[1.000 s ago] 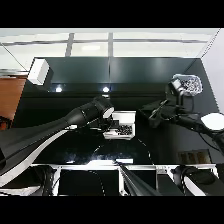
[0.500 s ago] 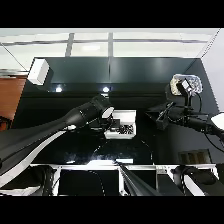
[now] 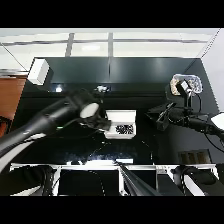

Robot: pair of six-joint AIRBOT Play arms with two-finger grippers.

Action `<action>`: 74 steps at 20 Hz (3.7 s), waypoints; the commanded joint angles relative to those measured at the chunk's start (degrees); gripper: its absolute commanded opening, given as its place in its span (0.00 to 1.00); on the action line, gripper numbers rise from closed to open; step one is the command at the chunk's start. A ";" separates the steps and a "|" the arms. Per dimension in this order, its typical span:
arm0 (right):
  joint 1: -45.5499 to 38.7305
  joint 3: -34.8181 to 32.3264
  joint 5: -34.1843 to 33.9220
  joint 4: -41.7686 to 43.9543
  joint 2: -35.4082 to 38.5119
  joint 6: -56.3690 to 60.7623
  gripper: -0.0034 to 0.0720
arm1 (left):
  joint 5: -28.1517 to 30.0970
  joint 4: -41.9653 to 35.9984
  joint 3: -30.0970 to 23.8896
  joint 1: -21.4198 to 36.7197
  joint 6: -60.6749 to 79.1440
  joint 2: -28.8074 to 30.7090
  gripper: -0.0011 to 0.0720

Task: Fold the box and place the chain.

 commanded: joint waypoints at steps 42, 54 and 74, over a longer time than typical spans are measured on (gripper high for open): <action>0.00 0.04 3.67 -2.80 0.04 4.90 0.44 | 32.81 -61.11 -29.70 20.59 130.22 -4.44 0.99; 0.00 0.04 2.12 -2.80 0.02 4.90 0.44 | 32.83 -60.46 -29.70 19.74 131.08 -4.42 0.98; 0.00 0.04 1.84 -2.73 0.02 5.27 0.44 | 33.38 -60.26 -29.57 18.32 131.29 -4.42 0.64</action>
